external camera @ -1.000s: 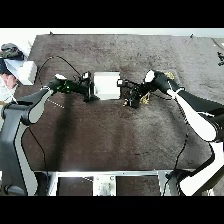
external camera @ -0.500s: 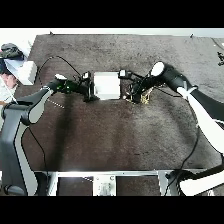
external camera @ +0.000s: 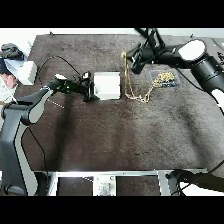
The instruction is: Fold the box and place the chain.
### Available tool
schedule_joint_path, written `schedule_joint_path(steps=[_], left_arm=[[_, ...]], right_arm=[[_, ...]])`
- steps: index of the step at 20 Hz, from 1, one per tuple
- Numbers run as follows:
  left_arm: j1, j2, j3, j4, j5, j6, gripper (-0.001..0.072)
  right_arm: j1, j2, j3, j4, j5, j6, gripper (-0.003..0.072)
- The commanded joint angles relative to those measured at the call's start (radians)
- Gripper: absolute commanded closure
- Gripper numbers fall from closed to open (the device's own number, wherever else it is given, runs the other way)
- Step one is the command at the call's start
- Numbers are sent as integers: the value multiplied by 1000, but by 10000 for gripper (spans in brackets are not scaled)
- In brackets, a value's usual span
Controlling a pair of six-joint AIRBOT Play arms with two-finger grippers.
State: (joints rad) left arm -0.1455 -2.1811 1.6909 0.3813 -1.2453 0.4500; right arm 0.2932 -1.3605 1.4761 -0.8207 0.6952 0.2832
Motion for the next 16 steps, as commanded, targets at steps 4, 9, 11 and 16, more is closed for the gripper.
schedule_joint_path(steps=[4,9,11,16], left_arm=[[1,-1,0,0,0,0,241],[1,-1,0,0,0,0,241],[1,-1,0,0,0,0,241],[1,-1,0,0,0,0,241]], right_arm=[[130,-22,115,50,-223,-3,674],[183,-87,186,47,-215,2,674],[183,-102,186,46,-174,48,674],[183,-167,183,-60,-25,190,673]])
